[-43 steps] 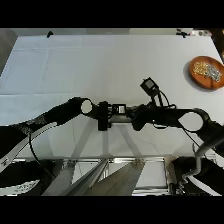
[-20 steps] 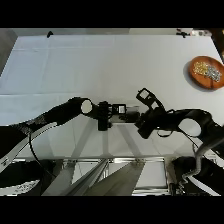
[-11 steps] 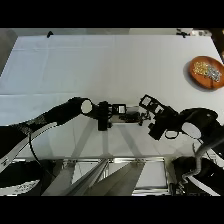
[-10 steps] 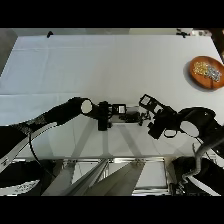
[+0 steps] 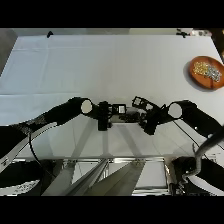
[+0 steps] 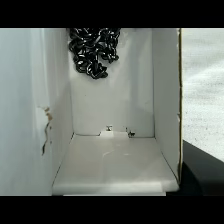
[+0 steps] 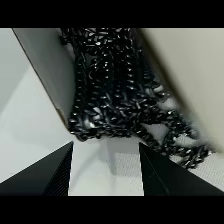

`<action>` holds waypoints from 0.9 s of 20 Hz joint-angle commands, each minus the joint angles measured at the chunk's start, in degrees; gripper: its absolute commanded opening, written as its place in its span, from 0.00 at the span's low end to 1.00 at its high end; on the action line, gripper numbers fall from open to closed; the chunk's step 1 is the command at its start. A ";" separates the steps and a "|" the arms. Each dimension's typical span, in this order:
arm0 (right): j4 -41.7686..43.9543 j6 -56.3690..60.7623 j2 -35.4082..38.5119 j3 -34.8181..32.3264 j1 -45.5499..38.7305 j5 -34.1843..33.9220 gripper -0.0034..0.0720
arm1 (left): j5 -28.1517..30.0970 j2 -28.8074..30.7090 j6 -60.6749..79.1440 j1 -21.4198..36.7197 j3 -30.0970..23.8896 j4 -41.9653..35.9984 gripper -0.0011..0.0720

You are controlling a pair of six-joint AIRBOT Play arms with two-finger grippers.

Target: Fold the box and place the chain.

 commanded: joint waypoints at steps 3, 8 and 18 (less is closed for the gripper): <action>-3.76 -6.16 -1.38 -0.04 -0.44 -6.16 0.66 | 0.00 0.04 0.02 -0.02 0.00 0.02 0.39; -1.27 -9.70 -1.90 -0.04 -0.44 -6.43 0.66 | 0.00 0.04 0.00 -0.02 0.00 0.00 0.39; 3.21 -13.55 -5.46 -0.02 -0.44 -3.89 0.25 | 0.00 0.04 0.00 -0.02 0.00 0.02 0.39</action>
